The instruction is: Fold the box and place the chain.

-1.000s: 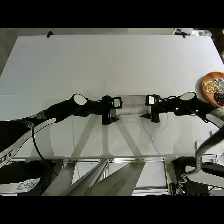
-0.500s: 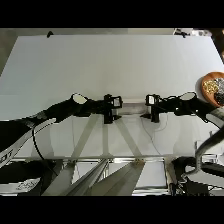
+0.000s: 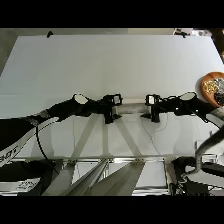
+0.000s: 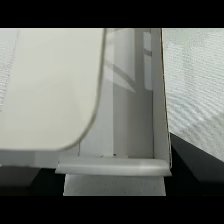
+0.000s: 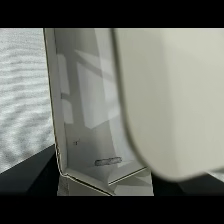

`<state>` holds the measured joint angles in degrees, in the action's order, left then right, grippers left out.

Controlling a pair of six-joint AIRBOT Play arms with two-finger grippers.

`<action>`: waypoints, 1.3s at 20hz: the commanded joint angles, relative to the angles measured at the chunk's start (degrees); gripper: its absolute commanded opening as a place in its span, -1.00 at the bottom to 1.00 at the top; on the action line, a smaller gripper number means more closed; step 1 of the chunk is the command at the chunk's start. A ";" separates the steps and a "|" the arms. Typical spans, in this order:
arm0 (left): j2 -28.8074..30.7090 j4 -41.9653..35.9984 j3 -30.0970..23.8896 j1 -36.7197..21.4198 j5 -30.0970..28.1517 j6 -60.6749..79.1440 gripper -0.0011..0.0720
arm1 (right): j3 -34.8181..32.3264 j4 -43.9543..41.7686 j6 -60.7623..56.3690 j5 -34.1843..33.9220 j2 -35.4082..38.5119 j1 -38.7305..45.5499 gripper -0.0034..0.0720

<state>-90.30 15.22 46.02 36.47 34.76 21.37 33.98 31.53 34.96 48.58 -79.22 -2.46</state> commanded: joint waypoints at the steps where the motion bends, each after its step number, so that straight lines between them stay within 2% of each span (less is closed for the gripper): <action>1: -0.26 1.55 -0.07 0.04 -0.98 -0.76 0.39 | 0.00 -0.02 0.02 0.09 0.04 -0.04 0.18; 26: -0.28 1.53 -0.07 0.04 -1.92 -0.83 0.39 | 0.00 -0.09 0.02 0.09 0.04 -0.04 0.18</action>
<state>-90.56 16.80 45.95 36.53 32.84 20.51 33.98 31.48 34.98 48.64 -79.22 -2.46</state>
